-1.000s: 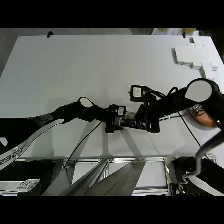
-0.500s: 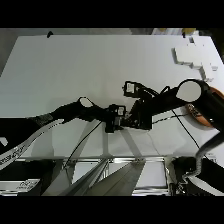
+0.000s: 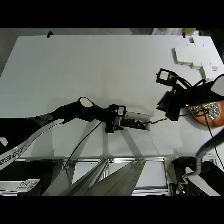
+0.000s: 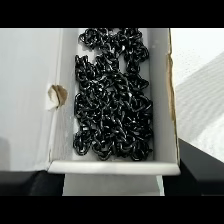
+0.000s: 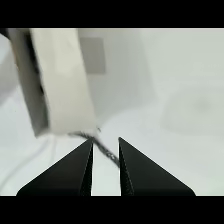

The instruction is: Fold the box and place the chain.

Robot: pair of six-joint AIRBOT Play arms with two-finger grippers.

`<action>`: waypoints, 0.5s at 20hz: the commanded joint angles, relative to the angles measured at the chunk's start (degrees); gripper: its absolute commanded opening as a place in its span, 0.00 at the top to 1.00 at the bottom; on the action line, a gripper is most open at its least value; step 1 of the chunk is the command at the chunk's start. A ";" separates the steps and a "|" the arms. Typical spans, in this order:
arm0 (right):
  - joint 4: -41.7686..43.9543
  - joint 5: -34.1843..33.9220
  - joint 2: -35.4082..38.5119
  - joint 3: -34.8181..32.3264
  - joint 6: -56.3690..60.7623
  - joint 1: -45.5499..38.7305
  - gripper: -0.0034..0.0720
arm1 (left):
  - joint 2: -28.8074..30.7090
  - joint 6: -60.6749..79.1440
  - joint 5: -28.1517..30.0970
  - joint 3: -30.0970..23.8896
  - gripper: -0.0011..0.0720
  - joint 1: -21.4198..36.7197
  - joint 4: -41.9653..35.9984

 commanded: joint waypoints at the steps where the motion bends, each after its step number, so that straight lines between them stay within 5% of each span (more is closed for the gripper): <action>1: -3.48 -2.01 0.20 -6.64 -8.41 -5.95 0.72 | 0.02 0.00 0.00 0.02 0.45 -0.02 0.02; 6: -3.76 -13.66 -0.55 -20.48 -22.84 -5.95 0.70 | 0.02 0.00 0.00 0.02 0.45 0.00 0.02; 8: -2.25 -16.96 -1.92 -22.67 -24.22 -5.92 0.53 | 0.02 0.00 0.00 0.02 0.45 -0.02 0.02; 10: 2.34 -17.14 -3.67 -22.71 -28.83 -5.92 0.53 | 0.02 0.00 0.00 0.02 0.45 0.00 0.02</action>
